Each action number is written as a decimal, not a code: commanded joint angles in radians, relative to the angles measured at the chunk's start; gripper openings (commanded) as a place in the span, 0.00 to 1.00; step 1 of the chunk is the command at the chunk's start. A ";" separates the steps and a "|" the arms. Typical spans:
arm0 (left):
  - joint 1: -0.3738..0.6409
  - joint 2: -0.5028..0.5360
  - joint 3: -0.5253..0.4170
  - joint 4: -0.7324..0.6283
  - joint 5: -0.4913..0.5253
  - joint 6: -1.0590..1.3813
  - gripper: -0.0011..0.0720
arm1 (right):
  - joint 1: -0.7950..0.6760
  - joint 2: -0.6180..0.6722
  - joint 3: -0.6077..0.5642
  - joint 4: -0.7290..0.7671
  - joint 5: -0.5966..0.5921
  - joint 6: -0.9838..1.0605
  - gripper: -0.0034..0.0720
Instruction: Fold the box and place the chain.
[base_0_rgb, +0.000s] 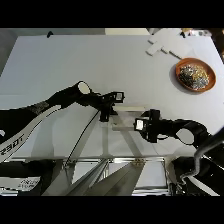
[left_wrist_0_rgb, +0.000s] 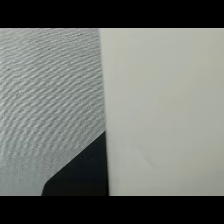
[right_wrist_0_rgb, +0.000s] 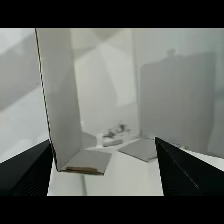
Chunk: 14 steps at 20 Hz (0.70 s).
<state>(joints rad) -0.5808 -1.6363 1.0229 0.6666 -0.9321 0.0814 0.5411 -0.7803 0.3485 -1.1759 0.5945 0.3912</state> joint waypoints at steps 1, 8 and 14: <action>0.000 0.000 0.000 0.000 0.000 0.000 0.03 | -0.055 -0.025 0.022 0.049 -0.001 -0.012 0.96; 0.000 0.000 0.000 0.000 0.000 0.000 0.03 | -0.105 -0.043 0.042 0.050 0.006 -0.077 0.96; 0.000 0.000 0.000 0.000 0.000 0.000 0.03 | -0.142 -0.069 0.048 0.105 0.007 -0.079 0.96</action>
<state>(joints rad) -0.5812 -1.6367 1.0229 0.6659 -0.9314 0.0807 0.4107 -0.8337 0.3939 -1.0901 0.6006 0.3153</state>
